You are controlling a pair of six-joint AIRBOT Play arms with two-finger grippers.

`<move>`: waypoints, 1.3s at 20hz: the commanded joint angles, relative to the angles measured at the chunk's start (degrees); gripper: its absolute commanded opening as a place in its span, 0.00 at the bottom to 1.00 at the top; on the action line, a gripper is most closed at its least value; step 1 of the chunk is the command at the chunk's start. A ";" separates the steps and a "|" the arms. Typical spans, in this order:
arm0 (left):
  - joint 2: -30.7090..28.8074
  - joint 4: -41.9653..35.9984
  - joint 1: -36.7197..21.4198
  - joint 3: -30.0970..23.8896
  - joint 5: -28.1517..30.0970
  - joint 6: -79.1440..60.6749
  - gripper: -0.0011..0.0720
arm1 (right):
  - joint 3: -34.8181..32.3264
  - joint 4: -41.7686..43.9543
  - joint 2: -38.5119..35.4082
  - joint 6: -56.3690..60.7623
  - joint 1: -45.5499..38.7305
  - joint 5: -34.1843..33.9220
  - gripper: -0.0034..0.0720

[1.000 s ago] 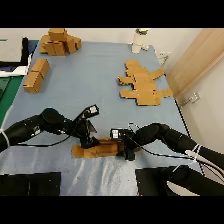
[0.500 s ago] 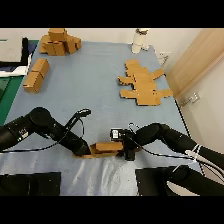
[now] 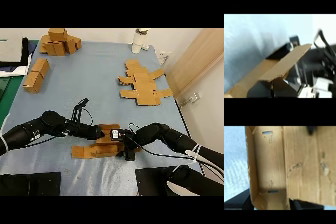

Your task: Fold the box.

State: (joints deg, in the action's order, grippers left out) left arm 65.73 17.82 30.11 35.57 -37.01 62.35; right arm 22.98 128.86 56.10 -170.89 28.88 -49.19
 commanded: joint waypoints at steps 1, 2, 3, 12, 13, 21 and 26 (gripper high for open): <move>2.34 -0.63 0.20 -0.04 2.69 0.70 0.03 | -0.02 -0.02 0.02 -0.13 0.04 -0.04 0.70; 2.54 -0.35 0.20 -0.09 3.21 0.70 0.03 | -0.02 -0.02 0.02 -0.13 0.04 -0.02 0.70; 2.78 0.68 0.15 -0.11 4.46 1.14 0.03 | -0.02 -0.02 0.02 -0.13 0.04 -0.02 0.70; 8.59 8.09 -1.46 1.29 1.99 5.03 0.03 | -0.02 -0.52 0.02 -0.13 0.02 0.02 0.70; 7.74 7.91 -2.08 1.70 1.20 3.82 0.03 | -0.02 -0.50 0.02 -0.13 0.02 0.02 0.70; -12.55 7.45 -11.56 1.22 -19.21 -24.48 0.03 | -0.02 -0.52 0.02 -0.13 0.02 0.02 0.70; -16.81 16.02 -14.60 1.25 -30.95 -46.18 0.04 | -0.02 -0.52 0.02 -0.13 0.02 0.02 0.70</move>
